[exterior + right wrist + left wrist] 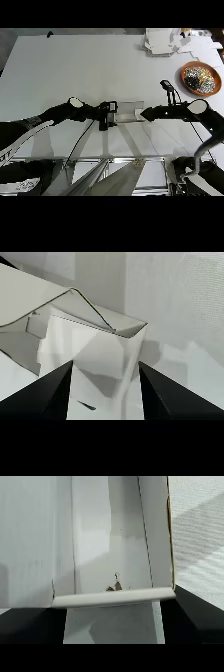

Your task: Fold the box and place the chain.

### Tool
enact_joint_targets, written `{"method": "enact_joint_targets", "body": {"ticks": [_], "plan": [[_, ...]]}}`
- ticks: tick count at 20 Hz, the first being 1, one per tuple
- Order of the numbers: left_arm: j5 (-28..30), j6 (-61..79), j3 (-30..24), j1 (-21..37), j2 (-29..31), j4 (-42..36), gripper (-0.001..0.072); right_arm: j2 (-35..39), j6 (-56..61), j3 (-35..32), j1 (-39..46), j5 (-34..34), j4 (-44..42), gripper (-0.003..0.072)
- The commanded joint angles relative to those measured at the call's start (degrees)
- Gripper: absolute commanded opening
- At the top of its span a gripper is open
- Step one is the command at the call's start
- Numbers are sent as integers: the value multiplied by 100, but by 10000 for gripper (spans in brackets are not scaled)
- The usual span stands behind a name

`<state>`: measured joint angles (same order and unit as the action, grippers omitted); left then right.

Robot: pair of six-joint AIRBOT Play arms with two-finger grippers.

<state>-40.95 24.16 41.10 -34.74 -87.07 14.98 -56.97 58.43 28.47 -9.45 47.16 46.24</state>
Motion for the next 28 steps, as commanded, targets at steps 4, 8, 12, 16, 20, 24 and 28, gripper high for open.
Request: {"method": "enact_joint_targets", "body": {"ticks": [4,8,12,16,20,24,28], "plan": [[0,0,-2,2,2,2,255,-94,1606,511,-846,-133,1703,480],[0,0,-2,0,2,2,255,-361,2592,763,-1392,-74,2175,479],[0,0,-2,2,2,2,255,-601,3558,940,-1825,79,3025,478],[0,0,-2,0,2,2,255,-601,3995,1108,-2098,179,3392,473],[0,0,-2,0,2,2,255,-601,4343,1132,-2253,254,3453,432],[0,0,-2,2,2,2,255,-603,4476,1132,-2269,315,3484,428],[0,0,-2,2,2,2,255,-898,4529,1134,-2269,413,3493,410]]}}
